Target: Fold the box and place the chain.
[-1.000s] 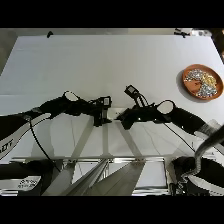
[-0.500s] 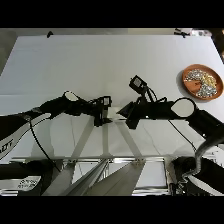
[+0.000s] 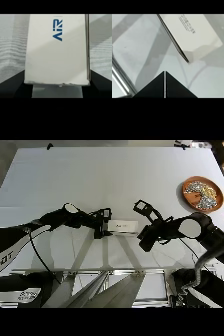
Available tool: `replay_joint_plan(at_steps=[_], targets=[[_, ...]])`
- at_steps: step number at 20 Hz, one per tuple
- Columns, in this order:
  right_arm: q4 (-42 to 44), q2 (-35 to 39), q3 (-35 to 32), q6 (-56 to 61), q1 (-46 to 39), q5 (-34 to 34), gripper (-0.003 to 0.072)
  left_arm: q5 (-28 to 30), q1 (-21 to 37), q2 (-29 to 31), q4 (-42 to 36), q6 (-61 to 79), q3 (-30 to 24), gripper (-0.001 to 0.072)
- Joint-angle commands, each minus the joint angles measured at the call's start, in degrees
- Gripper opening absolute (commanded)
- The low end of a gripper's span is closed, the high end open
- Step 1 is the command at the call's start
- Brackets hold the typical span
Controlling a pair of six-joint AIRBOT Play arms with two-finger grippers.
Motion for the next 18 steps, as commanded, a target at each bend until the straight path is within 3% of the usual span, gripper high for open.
replay_joint_plan(at_steps=[1,3,6,10,13,18], targets=[[-4.07,0.24,0.07,3.58,0.0,1.75,0.0019,-0.5,0.13,1.57,0.28,-1.64,0.04,0.0298],[-4.07,0.24,0.07,3.56,0.0,1.36,0.0019,-0.33,0.46,4.76,3.63,-2.54,0.07,0.0007],[-4.07,0.24,0.07,3.54,0.0,1.38,0.0019,4.81,3.78,11.47,14.75,-14.43,0.07,0.0006],[-4.09,0.24,0.07,3.5,0.0,1.29,0.002,6.58,16.31,20.83,33.57,-37.68,0.04,0.0005],[-4.09,0.24,0.07,3.48,0.0,0.55,0.002,8.72,29.9,25.86,34.27,-43.93,0.04,0.0005],[-4.07,0.24,0.07,3.5,0.0,-0.04,0.0019,9.03,49.48,23.43,34.93,-55.84,0.02,0.0004]])
